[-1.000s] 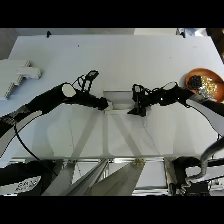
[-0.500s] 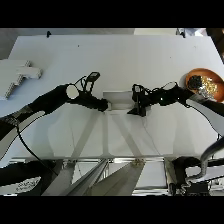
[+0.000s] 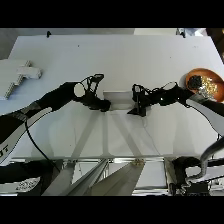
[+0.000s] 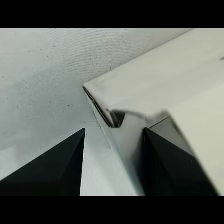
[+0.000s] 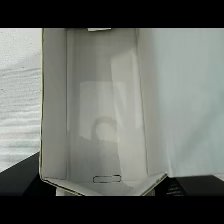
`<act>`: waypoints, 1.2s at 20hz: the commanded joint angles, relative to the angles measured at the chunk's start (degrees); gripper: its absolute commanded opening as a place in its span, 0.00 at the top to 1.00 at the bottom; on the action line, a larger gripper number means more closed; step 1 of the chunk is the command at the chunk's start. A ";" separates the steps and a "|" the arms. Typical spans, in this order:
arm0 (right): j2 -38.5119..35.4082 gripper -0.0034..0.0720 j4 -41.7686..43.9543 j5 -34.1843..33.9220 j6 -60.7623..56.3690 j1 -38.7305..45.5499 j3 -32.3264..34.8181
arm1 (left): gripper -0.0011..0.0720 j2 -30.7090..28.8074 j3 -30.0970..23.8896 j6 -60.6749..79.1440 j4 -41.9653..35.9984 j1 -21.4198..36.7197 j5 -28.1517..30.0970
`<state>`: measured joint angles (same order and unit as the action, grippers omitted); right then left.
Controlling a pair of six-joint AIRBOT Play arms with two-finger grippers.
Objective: Fold the box and place the chain.
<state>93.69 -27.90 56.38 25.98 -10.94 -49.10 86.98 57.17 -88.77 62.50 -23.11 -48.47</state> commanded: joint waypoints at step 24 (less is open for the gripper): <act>0.00 0.26 0.07 0.00 -0.02 0.00 -0.04 | 0.94 1.75 6.19 -27.61 17.57 -7.08 -4.35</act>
<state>93.67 -27.46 56.66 25.71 -10.94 -49.10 88.77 63.33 -115.57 80.55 -30.15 -54.02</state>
